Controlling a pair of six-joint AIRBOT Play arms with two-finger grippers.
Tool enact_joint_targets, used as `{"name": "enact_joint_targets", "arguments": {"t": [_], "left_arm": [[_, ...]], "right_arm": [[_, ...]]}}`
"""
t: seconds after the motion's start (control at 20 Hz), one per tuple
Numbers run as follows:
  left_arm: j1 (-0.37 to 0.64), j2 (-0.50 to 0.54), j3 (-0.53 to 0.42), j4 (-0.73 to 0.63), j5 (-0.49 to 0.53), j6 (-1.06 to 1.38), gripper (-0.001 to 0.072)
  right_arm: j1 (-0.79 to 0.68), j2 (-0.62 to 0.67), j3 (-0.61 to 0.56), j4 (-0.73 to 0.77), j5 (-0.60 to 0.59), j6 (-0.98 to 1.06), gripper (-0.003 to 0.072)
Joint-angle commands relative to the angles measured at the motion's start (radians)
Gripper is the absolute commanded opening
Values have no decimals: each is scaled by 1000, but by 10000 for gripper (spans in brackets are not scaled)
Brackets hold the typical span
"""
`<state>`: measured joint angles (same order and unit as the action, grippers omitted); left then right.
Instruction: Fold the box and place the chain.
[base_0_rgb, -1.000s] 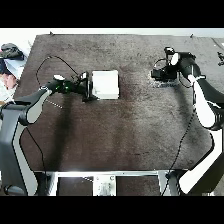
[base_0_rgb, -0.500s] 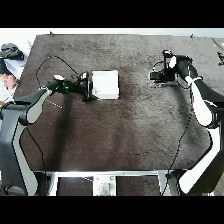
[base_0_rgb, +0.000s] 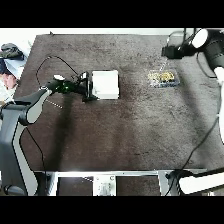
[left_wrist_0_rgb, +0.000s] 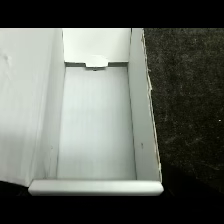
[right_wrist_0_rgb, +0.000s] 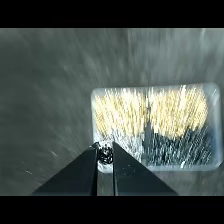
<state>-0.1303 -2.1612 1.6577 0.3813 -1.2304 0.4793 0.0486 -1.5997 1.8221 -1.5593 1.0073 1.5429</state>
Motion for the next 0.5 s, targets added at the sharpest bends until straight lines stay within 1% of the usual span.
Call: {"name": "enact_joint_targets", "arguments": {"t": [0.0,0.1,0.2,0.3,0.45], "left_arm": [[0,-1,0,0,0,0,418],[0,-1,0,0,0,0,418],[0,-1,0,0,0,0,418],[0,-1,0,0,0,0,418],[0,-1,0,0,0,0,418]], "right_arm": [[71,180,1,5,-92,-56,13],[138,262,1,5,-154,-80,13],[213,316,1,5,-205,-111,12],[287,341,1,4,-244,-142,13],[368,338,1,4,-282,-163,12]]}}
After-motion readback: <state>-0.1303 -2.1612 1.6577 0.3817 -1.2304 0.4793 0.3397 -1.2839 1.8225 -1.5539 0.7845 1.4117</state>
